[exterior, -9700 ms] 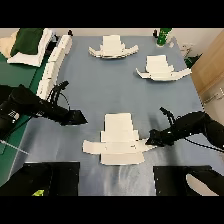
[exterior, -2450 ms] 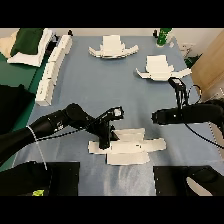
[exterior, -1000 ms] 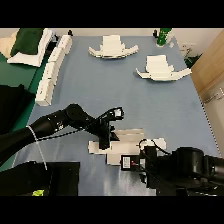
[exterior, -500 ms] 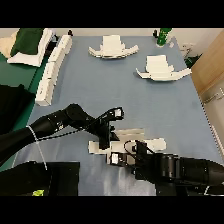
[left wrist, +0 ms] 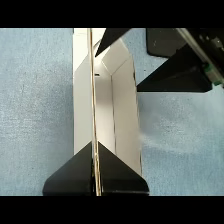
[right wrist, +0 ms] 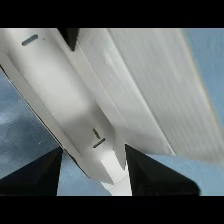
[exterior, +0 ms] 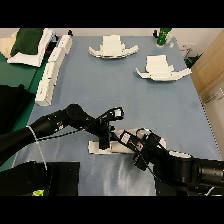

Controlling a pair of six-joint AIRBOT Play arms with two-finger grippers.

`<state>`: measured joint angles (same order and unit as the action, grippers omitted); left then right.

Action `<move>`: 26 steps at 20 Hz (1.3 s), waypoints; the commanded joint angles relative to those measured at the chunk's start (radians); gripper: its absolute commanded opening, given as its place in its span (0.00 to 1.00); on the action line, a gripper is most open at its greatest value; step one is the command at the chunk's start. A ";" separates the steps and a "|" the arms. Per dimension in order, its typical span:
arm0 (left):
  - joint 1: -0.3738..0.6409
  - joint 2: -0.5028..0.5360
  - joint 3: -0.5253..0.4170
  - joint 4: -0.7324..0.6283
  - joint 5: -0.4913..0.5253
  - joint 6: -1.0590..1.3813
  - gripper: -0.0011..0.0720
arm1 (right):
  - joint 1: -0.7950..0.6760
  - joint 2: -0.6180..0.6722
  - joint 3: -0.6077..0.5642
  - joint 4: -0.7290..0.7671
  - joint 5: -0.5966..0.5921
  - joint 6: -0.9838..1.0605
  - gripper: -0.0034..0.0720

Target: Fold the box.

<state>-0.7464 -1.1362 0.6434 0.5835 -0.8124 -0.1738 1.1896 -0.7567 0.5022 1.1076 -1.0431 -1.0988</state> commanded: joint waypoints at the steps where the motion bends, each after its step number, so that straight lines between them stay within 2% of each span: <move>1: 0.000 0.000 0.000 0.000 0.000 0.000 0.03 | 0.000 0.022 0.001 -0.035 -0.045 0.080 0.82; 2: 0.000 0.000 0.000 0.000 0.000 0.000 0.03 | 0.000 0.023 0.001 -0.026 -0.066 0.098 0.83; 3: 0.000 0.000 0.000 0.000 0.000 0.000 0.03 | 0.000 0.023 0.001 -0.027 -0.087 0.138 0.89; 4: 0.000 0.000 0.000 0.000 0.000 0.000 0.03 | 0.000 0.023 0.001 -0.032 -0.107 0.178 1.00; 9: 0.000 0.000 0.000 0.000 0.000 0.000 0.03 | -0.003 0.023 -0.010 -0.045 -0.109 0.121 1.00; 12: 0.000 0.000 0.000 0.000 0.000 0.000 0.03 | -0.064 0.056 -0.053 0.005 -0.024 -0.017 1.00; 14: 0.000 0.000 0.000 0.000 0.000 0.000 0.03 | -0.156 0.105 -0.080 0.095 0.055 -0.199 1.00; 16: 0.000 0.000 0.000 0.000 0.000 0.000 0.03 | -0.288 0.148 -0.086 0.238 0.113 -0.470 1.00; 18: 0.000 0.000 0.000 0.000 0.000 0.000 0.03 | -0.466 0.153 -0.086 0.462 0.141 -0.829 1.00; 21: 0.000 0.000 0.000 0.000 0.000 0.000 0.03 | -0.740 0.101 -0.086 0.819 0.112 -1.305 1.00; 24: 0.000 0.000 0.000 0.000 0.000 0.000 0.03 | -0.907 0.022 -0.086 1.015 0.072 -1.553 1.00; 26: 0.000 0.000 0.000 0.000 0.000 0.000 0.03 | -0.914 -0.002 -0.086 1.020 0.067 -1.562 1.00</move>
<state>-0.7464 -1.1362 0.6434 0.5831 -0.8124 -0.1738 0.3679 -0.7170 0.4171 1.9633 -0.9577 -2.4443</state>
